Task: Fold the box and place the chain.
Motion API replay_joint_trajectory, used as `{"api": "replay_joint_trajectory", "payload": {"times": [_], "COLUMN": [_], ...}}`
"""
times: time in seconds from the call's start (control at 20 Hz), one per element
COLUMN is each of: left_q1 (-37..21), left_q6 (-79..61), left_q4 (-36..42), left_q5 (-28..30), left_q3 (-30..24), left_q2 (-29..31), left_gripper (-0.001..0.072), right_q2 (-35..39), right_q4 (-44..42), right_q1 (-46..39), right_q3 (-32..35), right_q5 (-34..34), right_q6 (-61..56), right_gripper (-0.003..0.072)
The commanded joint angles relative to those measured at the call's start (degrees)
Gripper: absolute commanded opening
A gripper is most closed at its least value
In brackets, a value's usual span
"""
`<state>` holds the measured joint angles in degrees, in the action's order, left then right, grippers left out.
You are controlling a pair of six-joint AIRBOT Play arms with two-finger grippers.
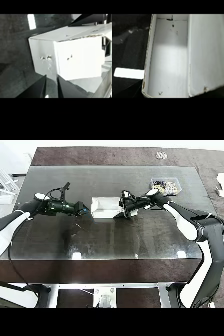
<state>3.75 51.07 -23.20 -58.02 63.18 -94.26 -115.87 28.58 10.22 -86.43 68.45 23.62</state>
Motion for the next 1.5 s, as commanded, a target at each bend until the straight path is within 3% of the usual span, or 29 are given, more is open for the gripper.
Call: {"api": "replay_joint_trajectory", "payload": {"times": [0.0, 0.2, 0.3, 0.55, 0.65, 1.2, 1.45], "left_q1": [0.0, 0.0, 0.13, 0.13, 0.35, 3.78, 5.31], "left_q6": [-0.17, -0.15, -0.11, -0.11, -0.09, 2.12, 9.55], "left_q4": [1.38, 1.4, 1.38, 1.42, 1.57, 2.19, -3.23], "left_q5": [0.09, 0.59, 1.44, 2.1, 2.21, 5.62, 6.4], "left_q3": [0.15, 0.35, 0.35, 0.35, 0.35, 0.92, 3.1], "left_q2": [0.57, 0.57, 0.52, 0.52, 0.52, 0.52, 0.52], "left_gripper": [0.0182, 0.0198, 0.0432, 0.0427, 0.0352, 0.0352, 0.0352], "right_q2": [-0.02, -0.02, -0.02, -0.02, -0.02, -0.02, -0.02], "right_q4": [-0.02, -0.02, -0.02, 0.0, 0.0, 0.0, -0.02], "right_q1": [-0.04, -0.04, -0.04, -0.04, -0.04, -0.04, -0.04], "right_q3": [0.02, 0.0, 0.02, 0.02, 0.02, 0.0, 0.02], "right_q5": [0.02, 0.02, 0.02, 0.02, 0.02, 0.02, 0.02], "right_q6": [-0.02, -0.02, -0.02, 0.0, 0.0, -0.02, 0.0], "right_gripper": [0.0469, 0.0469, 0.0469, 0.0469, 0.0469, 0.0469, 0.0469]}}
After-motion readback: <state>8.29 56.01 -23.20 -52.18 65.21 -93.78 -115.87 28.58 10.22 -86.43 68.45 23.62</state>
